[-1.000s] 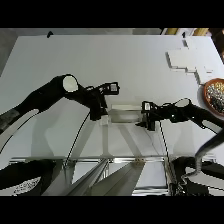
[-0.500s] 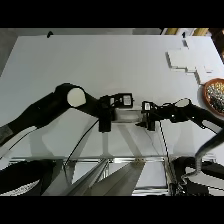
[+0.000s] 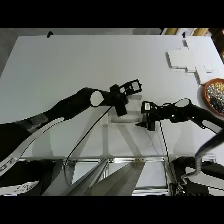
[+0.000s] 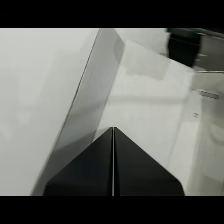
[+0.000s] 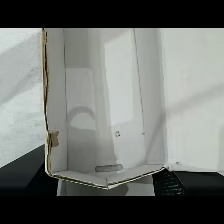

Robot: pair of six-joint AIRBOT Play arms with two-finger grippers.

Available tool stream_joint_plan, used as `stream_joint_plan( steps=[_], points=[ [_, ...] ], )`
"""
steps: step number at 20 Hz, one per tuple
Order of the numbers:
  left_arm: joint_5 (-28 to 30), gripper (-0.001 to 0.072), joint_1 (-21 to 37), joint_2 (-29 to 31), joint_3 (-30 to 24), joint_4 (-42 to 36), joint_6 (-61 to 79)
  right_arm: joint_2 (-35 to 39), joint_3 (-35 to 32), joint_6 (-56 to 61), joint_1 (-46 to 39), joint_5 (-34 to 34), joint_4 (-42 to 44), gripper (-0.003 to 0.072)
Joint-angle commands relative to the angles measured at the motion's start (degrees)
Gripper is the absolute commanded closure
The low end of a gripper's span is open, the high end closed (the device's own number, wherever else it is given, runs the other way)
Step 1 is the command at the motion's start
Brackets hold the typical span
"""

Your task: Fold the box and place the chain.

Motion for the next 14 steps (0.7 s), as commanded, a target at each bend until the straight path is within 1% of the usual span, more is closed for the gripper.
stream_joint_plan(
  steps=[1,4,6,8,10,12,13,14],
  points=[
    [1.8,0.0706,1.5,-4.5,0.5,-1.3,-3.5,0.0,0.0,0.0,0.0,0.0,0.0,0.0358],
    [1.3,0.0706,1.9,-3.7,0.5,-1.3,-3.5,0.0,0.0,0.0,0.0,0.0,0.0,0.0358],
    [-1.2,0.0706,2.5,-1.1,0.5,-0.9,-3.5,0.0,0.0,0.0,0.0,0.0,0.0,0.0358],
    [-6.9,0.0704,3.2,2.5,0.5,1.0,-3.7,0.0,0.0,0.0,0.0,0.0,0.0,0.0358],
    [-15.3,0.0704,3.5,5.4,0.5,4.6,-4.2,0.0,0.0,0.0,0.0,0.0,0.0,0.0358],
    [-23.0,0.0704,3.5,6.3,0.5,7.6,-5.9,0.0,0.0,0.0,0.0,0.0,0.0,0.0358],
    [-24.8,0.0704,3.4,6.1,0.1,8.5,-7.5,0.0,0.0,0.0,0.0,0.0,0.0,0.0358],
    [-24.7,0.0704,3.4,6.0,-0.8,8.7,-7.9,0.0,0.0,0.0,0.0,0.0,0.0,0.0358]
  ],
)
